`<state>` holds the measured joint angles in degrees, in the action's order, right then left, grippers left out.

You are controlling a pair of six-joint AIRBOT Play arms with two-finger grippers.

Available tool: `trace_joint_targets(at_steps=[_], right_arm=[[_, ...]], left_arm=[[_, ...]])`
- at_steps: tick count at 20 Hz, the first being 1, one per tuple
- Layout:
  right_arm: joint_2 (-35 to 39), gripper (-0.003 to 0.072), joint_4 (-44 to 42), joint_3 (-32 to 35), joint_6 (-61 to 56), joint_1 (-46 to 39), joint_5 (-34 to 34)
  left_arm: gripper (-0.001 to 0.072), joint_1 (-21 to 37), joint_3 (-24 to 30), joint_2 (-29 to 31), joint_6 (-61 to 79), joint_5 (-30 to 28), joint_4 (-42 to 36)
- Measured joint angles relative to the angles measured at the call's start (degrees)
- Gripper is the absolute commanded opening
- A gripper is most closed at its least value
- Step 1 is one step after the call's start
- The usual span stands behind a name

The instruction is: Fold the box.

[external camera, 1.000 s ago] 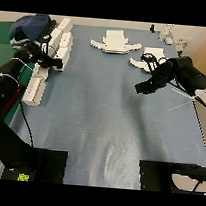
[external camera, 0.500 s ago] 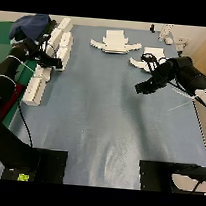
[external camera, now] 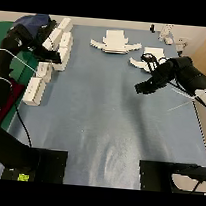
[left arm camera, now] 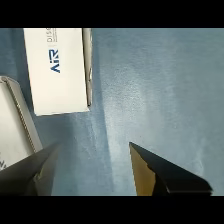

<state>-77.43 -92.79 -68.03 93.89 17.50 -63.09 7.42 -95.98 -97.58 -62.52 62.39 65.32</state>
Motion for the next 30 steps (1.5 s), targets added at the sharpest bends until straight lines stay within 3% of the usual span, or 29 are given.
trace_joint_targets(at_steps=[5,9,10,11,15,19,23,30], right_arm=[[0.0,0.0007,0.0,0.0,0.0,0.0,0.0],[0.0,0.0007,0.0,0.0,0.0,0.0,0.0],[0.0,0.0007,0.0,0.0,0.0,0.0,0.0],[0.0,0.0007,0.0,0.0,0.0,0.0,0.0],[0.0,0.0008,0.0,0.0,0.0,0.0,0.0],[0.0,0.0008,0.0,0.0,0.0,0.0,0.0],[0.0,0.0007,0.0,0.0,0.0,0.0,0.0],[0.0,0.0008,0.0,0.0,0.0,0.0,0.0]], left_arm=[[0.0693,0.0,-1.2,1.0,-0.1,9.4,-4.6],[0.0673,-0.5,-1.4,1.2,-0.1,17.0,-12.6],[0.0411,-0.9,-1.4,1.3,-0.1,18.6,-14.8],[0.0017,-1.3,-1.4,1.3,-0.1,20.7,-16.8],[0.0007,-5.1,-1.4,1.3,-0.2,27.4,-21.1],[0.0007,-12.2,0.1,3.2,-2.0,28.4,-19.3],[0.0007,-20.0,6.1,8.0,-3.7,24.9,-14.1],[0.0012,-27.5,24.8,20.8,-6.6,11.7,-10.6]])
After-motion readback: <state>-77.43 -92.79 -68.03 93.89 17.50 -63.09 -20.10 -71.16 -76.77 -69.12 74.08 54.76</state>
